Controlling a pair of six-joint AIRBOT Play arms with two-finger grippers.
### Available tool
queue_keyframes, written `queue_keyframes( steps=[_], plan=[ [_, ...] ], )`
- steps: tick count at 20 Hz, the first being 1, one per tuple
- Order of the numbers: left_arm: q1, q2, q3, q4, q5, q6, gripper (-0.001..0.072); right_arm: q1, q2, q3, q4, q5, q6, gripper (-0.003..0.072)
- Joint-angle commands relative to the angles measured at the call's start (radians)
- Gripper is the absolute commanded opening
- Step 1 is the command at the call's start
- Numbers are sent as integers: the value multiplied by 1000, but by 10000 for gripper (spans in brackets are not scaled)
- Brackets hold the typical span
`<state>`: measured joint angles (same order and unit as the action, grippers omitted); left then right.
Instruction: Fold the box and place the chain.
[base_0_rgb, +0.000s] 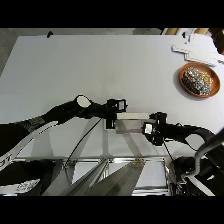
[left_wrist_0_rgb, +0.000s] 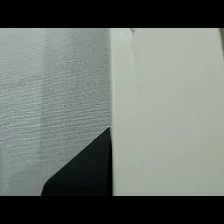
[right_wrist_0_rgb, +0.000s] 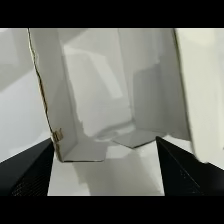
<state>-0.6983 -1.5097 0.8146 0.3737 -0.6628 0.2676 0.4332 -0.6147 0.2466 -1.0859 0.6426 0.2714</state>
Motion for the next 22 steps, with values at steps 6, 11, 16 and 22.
queue_keyframes(
  steps=[6, 11, 16, 22],
  plan=[
    [-1, 0, 0, 0, 0, 1, 9, -174, -89, 7, 298, 39, -325, 682],
    [-1, 0, 0, 0, 0, 0, 9, -207, -240, 74, 321, 76, -357, 682],
    [-1, 0, 0, 0, 0, 1, 9, -269, -339, 102, 371, 147, -481, 678],
    [-1, 0, 0, 0, 0, 0, 9, -269, -468, 102, 473, 184, -595, 676]
  ],
)
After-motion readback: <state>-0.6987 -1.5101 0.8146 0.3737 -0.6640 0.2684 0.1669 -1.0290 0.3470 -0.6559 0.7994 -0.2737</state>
